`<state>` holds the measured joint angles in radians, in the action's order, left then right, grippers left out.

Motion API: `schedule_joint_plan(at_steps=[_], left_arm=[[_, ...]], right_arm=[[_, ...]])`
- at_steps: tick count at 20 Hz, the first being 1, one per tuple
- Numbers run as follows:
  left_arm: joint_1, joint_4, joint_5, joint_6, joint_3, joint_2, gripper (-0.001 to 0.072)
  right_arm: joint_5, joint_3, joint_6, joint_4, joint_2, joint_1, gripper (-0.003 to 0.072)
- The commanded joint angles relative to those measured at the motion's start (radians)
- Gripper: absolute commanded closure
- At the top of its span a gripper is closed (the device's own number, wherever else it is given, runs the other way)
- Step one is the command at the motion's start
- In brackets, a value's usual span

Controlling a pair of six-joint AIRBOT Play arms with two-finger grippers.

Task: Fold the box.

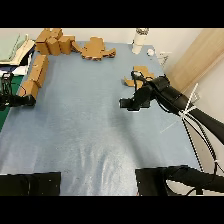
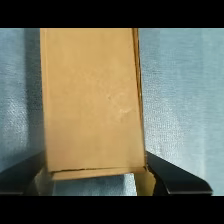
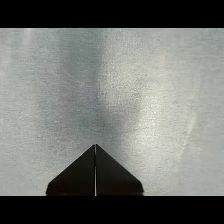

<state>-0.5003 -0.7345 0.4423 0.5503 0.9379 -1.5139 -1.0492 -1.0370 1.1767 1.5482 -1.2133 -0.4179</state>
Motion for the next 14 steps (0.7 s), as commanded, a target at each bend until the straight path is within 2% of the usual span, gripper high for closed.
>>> schedule_joint_plan(at_steps=[1,4,10,14], left_arm=[[-0.005,-0.010,0.023,0.007,0.012,-0.016,0.0016],[-0.037,-0.020,0.110,0.081,0.013,0.019,0.0016],[-0.080,-0.262,0.396,0.176,0.046,0.161,0.0016],[-0.064,-0.252,0.542,0.177,0.046,0.279,0.0016]], right_arm=[[0.000,0.000,0.000,0.000,-0.001,0.000,0.0685],[0.000,0.000,0.000,0.000,-0.001,0.000,0.0685],[0.000,0.000,0.000,0.000,-0.001,0.000,0.0685],[0.000,0.000,0.000,0.000,-0.001,0.000,0.0685]])
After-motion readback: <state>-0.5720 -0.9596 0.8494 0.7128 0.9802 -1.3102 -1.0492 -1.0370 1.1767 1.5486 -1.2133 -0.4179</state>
